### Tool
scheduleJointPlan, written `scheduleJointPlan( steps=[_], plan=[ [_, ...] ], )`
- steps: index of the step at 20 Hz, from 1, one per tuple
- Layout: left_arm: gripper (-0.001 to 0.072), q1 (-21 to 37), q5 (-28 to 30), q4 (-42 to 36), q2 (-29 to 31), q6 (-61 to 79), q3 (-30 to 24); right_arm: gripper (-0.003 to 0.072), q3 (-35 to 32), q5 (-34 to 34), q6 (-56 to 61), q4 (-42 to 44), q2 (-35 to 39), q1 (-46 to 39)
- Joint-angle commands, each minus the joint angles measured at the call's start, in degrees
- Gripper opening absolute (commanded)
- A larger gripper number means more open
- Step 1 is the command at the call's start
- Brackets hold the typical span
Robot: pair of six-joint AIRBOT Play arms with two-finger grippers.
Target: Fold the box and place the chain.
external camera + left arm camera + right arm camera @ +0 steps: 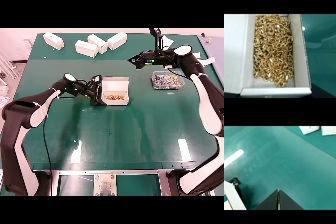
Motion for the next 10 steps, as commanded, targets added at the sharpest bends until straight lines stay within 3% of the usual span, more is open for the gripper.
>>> scheduleJointPlan(
  steps=[1, 10],
  plan=[
    [0.041, 0.0, -0.2, 0.0, 0.0, 0.0, 0.0, 0.0003, 6.3, 6.6, 5.2, 0.8, -6.6, -0.3],
    [0.041, 0.0, -0.4, 0.0, 0.0, 0.0, 0.0, 0.0005, 6.3, 19.8, 6.0, -8.5, -7.8, 3.8]
  ],
)
